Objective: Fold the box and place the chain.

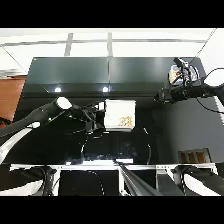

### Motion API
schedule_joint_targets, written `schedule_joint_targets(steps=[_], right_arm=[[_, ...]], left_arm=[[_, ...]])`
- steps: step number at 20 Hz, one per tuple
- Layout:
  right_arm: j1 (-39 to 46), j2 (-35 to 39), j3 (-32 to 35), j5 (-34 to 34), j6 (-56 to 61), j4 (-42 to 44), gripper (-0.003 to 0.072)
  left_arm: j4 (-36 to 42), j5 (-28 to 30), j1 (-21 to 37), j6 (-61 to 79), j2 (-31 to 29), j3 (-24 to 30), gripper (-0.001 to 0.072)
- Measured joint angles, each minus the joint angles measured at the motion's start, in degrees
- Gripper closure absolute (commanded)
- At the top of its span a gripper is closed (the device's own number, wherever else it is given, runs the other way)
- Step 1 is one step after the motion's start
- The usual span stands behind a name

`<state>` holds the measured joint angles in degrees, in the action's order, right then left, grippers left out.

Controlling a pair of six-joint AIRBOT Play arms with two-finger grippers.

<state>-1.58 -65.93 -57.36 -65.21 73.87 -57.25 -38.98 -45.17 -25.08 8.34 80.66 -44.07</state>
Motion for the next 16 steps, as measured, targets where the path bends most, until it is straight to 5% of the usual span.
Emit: schedule_joint_targets(steps=[16], right_arm=[[0.0, 0.0, 0.0, 2.2, 0.1, 0.0, 0.0391]], left_arm=[[3.5, -1.9, -1.7, 5.1, 3.3, -2.4, -0.0011]])
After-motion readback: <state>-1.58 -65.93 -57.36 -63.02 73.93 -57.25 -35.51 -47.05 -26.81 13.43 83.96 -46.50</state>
